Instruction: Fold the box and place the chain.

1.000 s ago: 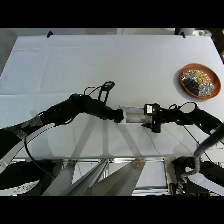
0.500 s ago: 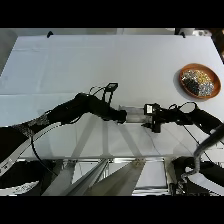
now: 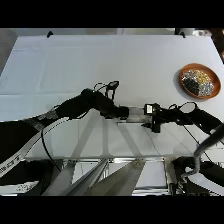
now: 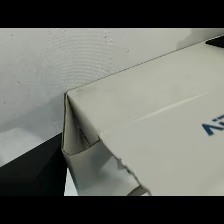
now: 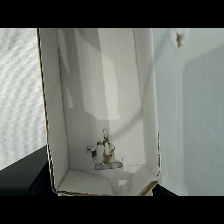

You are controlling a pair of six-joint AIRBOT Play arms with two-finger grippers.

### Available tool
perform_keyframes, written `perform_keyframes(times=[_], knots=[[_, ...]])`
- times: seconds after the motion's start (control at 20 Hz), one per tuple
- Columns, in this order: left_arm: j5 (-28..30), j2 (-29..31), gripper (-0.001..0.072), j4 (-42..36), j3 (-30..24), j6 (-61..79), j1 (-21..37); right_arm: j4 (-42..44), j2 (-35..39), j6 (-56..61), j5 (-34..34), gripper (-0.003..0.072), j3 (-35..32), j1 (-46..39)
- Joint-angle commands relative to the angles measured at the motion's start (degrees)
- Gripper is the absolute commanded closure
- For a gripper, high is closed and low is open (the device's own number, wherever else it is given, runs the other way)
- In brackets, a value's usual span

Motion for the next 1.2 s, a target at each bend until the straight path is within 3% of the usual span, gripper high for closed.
perform_keyframes(times=[0.0,0.1,0.25,0.35,0.5,0.65,0.9,1.0,1.15], knots=[[4.00,-2.34,0.0158,0.83,1.73,-3.39,-0.04,0.00,0.02,0.00,0.02,0.0249,0.00,0.00],[5.09,-3.02,0.0236,0.96,1.73,-3.63,-0.04,0.00,0.02,0.00,0.02,0.0249,0.00,0.00],[5.25,-3.04,0.0237,0.92,1.73,-4.50,-0.02,0.00,0.02,0.00,0.02,0.0249,0.00,0.00],[4.76,-3.08,0.0304,0.92,1.73,-5.05,0.04,0.00,0.02,0.00,0.02,0.0249,0.00,0.00],[4.37,-3.32,0.0319,0.92,1.73,-7.17,0.02,0.00,0.02,0.00,0.02,0.0249,0.00,0.00],[4.39,-3.48,0.0445,0.92,1.73,-8.44,-0.33,0.00,0.02,0.00,0.02,0.0249,0.00,0.00],[5.11,-3.48,0.0459,3.93,3.08,-11.74,-1.92,0.00,0.02,0.00,0.02,0.0249,0.00,0.00],[5.33,-3.52,0.0554,5.18,4.17,-12.61,-2.64,0.00,0.02,0.00,0.02,0.0249,0.00,0.00],[6.27,-3.82,0.0552,5.99,5.22,-13.75,-3.50,-0.02,0.02,0.00,0.02,0.0249,0.00,0.00]])
